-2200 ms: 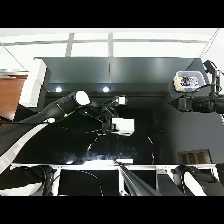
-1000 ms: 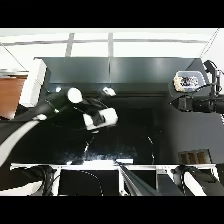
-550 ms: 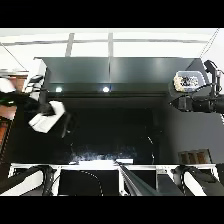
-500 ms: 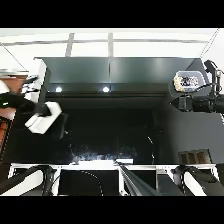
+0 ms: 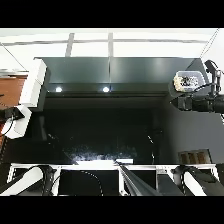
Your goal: Fold the box and place the chain.
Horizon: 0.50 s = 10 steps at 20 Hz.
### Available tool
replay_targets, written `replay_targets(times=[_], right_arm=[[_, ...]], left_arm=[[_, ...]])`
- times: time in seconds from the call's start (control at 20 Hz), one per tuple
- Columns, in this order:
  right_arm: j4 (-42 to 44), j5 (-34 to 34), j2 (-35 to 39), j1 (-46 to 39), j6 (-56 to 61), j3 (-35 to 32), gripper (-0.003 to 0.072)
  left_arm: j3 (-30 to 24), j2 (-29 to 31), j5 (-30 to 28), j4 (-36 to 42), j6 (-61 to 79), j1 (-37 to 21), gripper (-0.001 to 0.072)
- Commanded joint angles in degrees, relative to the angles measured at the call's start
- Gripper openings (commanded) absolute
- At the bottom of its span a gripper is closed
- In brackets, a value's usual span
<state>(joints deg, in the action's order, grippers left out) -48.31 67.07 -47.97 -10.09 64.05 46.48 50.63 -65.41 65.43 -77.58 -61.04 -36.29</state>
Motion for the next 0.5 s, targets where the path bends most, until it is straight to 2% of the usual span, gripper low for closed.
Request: replay_targets(times=[0.0, 0.2, 0.45], right_arm=[[0.0, -0.2, 0.0, 0.0, 0.0, -0.4, 0.0011], [0.0, -0.9, 0.0, 0.1, 0.0, -0.4, 0.0011], [0.0, -2.2, 0.0, 0.1, 0.0, -0.4, 0.0011]], left_arm=[[0.0, -0.3, -6.4, 6.1, 11.8, -0.3, 0.0335], [0.0, -1.5, -11.2, 5.9, 11.8, 0.6, 0.0335], [0.0, -5.0, -12.9, 6.5, 11.8, 1.3, 0.0335]])
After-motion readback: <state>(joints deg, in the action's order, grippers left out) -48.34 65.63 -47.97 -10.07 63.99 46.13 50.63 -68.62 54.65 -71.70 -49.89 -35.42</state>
